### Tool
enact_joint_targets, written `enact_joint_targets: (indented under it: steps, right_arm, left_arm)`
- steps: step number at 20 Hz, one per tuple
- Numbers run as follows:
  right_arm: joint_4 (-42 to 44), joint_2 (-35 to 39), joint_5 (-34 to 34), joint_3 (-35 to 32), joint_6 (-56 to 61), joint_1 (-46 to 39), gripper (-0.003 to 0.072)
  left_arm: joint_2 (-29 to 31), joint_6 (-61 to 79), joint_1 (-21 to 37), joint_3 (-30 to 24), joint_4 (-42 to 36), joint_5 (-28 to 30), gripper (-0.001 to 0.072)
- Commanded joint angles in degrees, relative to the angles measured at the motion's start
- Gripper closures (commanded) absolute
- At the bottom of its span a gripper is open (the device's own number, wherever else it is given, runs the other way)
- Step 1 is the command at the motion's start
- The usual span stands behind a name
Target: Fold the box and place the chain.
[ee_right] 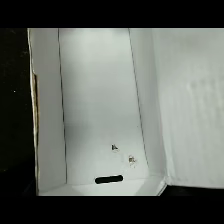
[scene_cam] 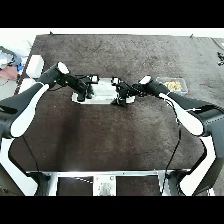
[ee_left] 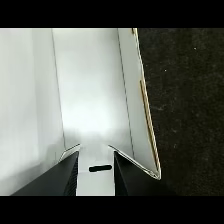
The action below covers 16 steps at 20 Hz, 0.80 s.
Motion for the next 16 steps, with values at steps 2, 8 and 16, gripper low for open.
enact_joint_targets:
  steps: [2,8,16]
  right_arm:
    - [0.04,0.02,0.02,0.04,-0.02,0.07,0.0084]
    - [0.04,0.02,0.02,0.04,0.0,0.07,0.0084]
    - [0.04,0.02,0.02,0.04,0.0,0.07,0.0084]
  left_arm:
    - [-0.09,0.35,-0.02,-0.02,-0.35,0.42,0.0453]
    - [-0.81,0.35,-0.02,-0.02,-3.58,1.46,0.0453]
    - [-0.81,0.15,-0.02,-0.02,-2.64,3.67,0.0197]
